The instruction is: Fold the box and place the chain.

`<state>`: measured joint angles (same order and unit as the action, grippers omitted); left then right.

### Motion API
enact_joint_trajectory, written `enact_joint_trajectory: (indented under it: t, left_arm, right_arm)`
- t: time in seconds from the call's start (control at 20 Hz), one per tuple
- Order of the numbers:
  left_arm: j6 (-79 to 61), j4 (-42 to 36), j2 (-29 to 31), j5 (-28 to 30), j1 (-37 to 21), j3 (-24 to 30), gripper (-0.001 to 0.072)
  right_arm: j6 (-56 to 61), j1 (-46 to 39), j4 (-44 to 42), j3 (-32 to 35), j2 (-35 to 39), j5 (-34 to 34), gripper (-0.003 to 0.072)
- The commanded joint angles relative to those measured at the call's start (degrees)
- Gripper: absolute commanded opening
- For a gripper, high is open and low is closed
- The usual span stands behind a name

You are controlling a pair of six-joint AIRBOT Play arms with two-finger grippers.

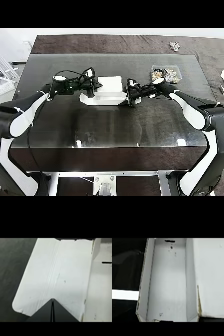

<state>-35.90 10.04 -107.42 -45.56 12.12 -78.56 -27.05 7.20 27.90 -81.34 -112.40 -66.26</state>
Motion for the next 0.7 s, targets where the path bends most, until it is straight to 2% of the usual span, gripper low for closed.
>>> enact_joint_trajectory:
  t: [0.0,0.4,0.65]
  left_arm:
    - [0.0,1.4,-0.8,1.0,0.0,0.0,0.002]
    - [0.0,2.0,-0.7,0.4,0.0,-0.8,0.002]
    - [1.6,3.6,5.8,-4.8,-0.9,-1.3,0.0021]
  right_arm:
    - [0.0,0.0,0.0,0.0,0.0,0.0,0.0591]
    - [0.0,0.0,0.0,0.0,0.0,0.0,0.0591]
    - [0.0,0.0,0.0,0.0,0.0,0.0,0.059]
